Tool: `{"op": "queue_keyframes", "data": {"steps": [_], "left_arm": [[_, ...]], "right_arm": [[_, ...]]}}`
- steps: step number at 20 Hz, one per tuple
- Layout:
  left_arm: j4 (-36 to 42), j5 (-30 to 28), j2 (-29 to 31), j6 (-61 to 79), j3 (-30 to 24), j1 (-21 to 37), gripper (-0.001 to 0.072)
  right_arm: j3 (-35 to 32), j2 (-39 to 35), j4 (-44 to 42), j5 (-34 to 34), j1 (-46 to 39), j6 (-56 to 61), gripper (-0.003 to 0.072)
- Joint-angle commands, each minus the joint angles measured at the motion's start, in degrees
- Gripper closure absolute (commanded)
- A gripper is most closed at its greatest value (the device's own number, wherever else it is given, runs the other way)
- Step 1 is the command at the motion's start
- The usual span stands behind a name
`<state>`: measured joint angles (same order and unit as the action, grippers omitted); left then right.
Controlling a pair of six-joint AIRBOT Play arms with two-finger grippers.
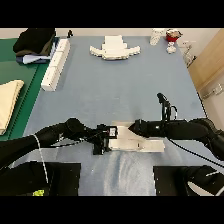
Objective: Fold the box.
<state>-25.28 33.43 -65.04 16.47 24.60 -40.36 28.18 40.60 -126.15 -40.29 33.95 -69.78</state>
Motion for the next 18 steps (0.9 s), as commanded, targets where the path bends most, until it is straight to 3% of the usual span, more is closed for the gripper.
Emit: {"op": "queue_keyframes", "data": {"steps": [1, 9, 18], "left_arm": [[0.0, 0.0, 0.0, -0.1, 0.0, 0.0, 0.0179], [0.0, -0.5, 0.0, -0.7, 0.0, 0.0, 0.0180], [0.0, -0.5, 0.0, -0.7, 0.0, 0.0, 0.0179]], "right_arm": [[0.0, 4.1, 0.9, 7.5, 0.6, 1.8, 0.0477], [1.6, 20.1, 2.4, 9.8, 0.7, -6.0, 0.0477], [2.0, 20.4, 2.9, 9.8, 0.7, -6.9, 0.0477]]}}
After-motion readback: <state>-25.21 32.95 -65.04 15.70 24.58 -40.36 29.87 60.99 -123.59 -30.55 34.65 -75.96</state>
